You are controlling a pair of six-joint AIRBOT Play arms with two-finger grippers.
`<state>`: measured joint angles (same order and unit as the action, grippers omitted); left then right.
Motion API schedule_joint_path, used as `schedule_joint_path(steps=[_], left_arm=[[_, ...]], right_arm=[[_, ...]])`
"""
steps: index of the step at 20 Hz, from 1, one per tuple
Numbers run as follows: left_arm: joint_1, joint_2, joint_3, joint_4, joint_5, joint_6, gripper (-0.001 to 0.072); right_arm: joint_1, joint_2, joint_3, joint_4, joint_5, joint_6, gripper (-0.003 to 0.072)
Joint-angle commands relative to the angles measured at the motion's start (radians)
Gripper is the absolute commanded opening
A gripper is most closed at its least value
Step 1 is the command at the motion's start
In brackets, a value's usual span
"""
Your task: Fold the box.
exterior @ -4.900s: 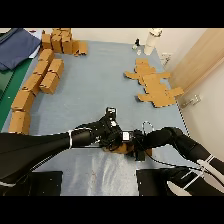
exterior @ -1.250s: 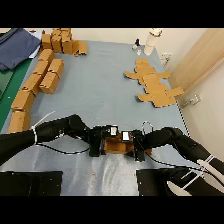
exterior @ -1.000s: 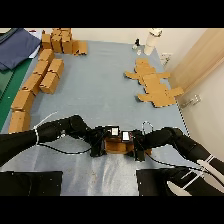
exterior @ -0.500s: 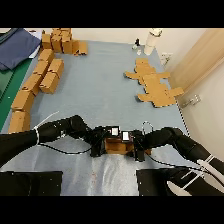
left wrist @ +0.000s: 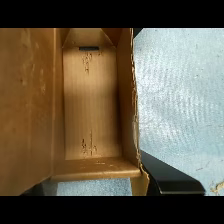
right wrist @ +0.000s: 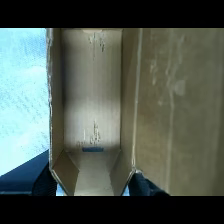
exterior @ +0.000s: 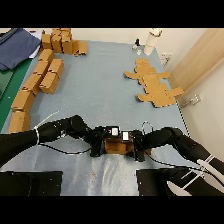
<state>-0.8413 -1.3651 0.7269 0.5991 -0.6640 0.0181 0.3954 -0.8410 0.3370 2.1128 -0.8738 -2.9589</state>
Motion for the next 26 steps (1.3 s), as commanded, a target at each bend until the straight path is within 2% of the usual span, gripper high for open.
schedule_joint_path(steps=[1, 12, 13, 14, 18, 20, 22, 26], left_arm=[[-0.001, 0.0, -0.001, 0.003, 0.0, 0.0, 0.0474], [0.0, 0.0, 0.0, 0.003, 0.0, 0.0, 0.0474], [-0.001, 0.0, 0.0, 0.003, 0.0, 0.0, 0.0474], [-0.001, 0.0, -0.001, 0.003, 0.0, 0.0, 0.0474], [-0.001, 0.0, -0.001, 0.003, 0.0, 0.0, 0.0474], [-0.001, 0.0, -0.001, 0.003, 0.0, 0.0, 0.0474], [-0.001, 0.0, 0.0, 0.003, 0.0, 0.0, 0.0474], [-0.001, 0.0, 0.0, 0.003, 0.0, 0.0, 0.0474]], right_arm=[[0.0, 0.001, 0.0, 0.0, 0.002, 0.0, 0.0512], [0.0, 0.001, 0.0, -0.014, -0.004, 0.0, 0.0513], [0.0, 0.001, 0.0, -0.013, -0.005, 0.0, 0.0559], [0.0, 0.002, 0.002, -0.008, -0.008, 0.008, 0.071], [-0.005, 0.033, 0.033, -0.069, -0.008, 0.223, 0.0711], [-0.005, 0.068, 0.062, -0.121, -0.056, 0.27, 0.071], [-0.005, 0.122, 0.09, -0.151, -0.157, 0.274, 0.071], [-0.005, 0.267, 0.127, -0.217, -0.306, 0.3, 0.0709]])
